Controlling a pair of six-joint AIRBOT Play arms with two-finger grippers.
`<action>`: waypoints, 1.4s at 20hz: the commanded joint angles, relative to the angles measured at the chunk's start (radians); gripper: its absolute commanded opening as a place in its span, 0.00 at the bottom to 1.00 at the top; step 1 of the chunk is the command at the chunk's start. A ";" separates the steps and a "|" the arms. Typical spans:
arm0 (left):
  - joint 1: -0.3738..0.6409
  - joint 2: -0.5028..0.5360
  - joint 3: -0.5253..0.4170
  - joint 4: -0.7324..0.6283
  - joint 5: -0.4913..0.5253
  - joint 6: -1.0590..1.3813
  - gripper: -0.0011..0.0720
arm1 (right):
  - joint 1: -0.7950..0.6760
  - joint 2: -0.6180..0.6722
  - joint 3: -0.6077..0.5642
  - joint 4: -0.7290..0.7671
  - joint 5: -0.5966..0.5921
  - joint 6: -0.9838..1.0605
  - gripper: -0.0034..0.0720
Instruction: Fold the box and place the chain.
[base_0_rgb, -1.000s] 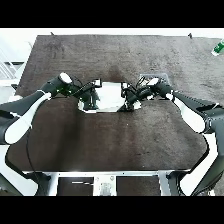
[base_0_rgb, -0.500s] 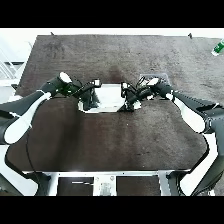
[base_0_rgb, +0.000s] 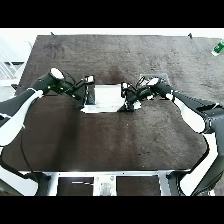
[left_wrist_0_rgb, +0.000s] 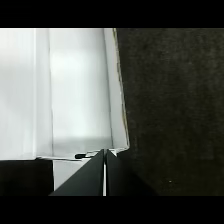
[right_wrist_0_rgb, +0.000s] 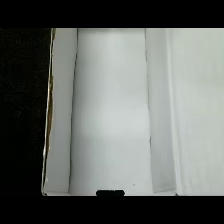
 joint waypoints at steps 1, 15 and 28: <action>0.014 0.046 0.001 -0.003 -0.068 -0.027 0.04 | 0.000 0.000 0.001 0.000 0.000 0.000 0.62; 0.220 0.380 -0.295 -0.164 0.166 -0.746 0.04 | 0.000 0.000 0.001 0.000 0.000 0.000 0.62; 0.341 0.364 -0.484 -0.164 0.200 -1.032 0.04 | 0.000 0.000 0.001 0.001 0.000 0.000 0.62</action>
